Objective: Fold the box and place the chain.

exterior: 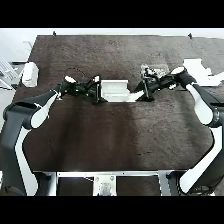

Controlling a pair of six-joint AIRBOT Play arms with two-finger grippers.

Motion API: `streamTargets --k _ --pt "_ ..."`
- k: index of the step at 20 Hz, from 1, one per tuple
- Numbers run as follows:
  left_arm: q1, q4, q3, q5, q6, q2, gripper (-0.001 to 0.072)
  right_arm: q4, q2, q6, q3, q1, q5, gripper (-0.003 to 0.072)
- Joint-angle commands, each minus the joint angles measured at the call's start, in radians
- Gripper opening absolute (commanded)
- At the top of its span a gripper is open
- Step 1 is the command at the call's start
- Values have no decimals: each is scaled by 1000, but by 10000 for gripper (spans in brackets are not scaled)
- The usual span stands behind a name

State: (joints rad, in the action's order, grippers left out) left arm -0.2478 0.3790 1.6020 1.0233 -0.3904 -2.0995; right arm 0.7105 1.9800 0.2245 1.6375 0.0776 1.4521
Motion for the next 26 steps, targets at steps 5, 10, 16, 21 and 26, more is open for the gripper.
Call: streamTargets --k 5,10,16,21,26 --pt "-1 3 0 13 -3 0 410 -183 -73 -120 -1 -16 134 13" --pt "-1 3 0 13 -3 0 410 -205 -71 -120 -1 -144 -16 16" --pt "-1 3 0 14 -3 0 411 -222 -65 -134 0 -170 -309 14" --pt "-1 3 -1 18 -2 0 411 -220 -30 -164 5 -168 -364 13" --pt "-1 3 0 18 -2 0 410 -187 56 -246 77 -172 -367 13"
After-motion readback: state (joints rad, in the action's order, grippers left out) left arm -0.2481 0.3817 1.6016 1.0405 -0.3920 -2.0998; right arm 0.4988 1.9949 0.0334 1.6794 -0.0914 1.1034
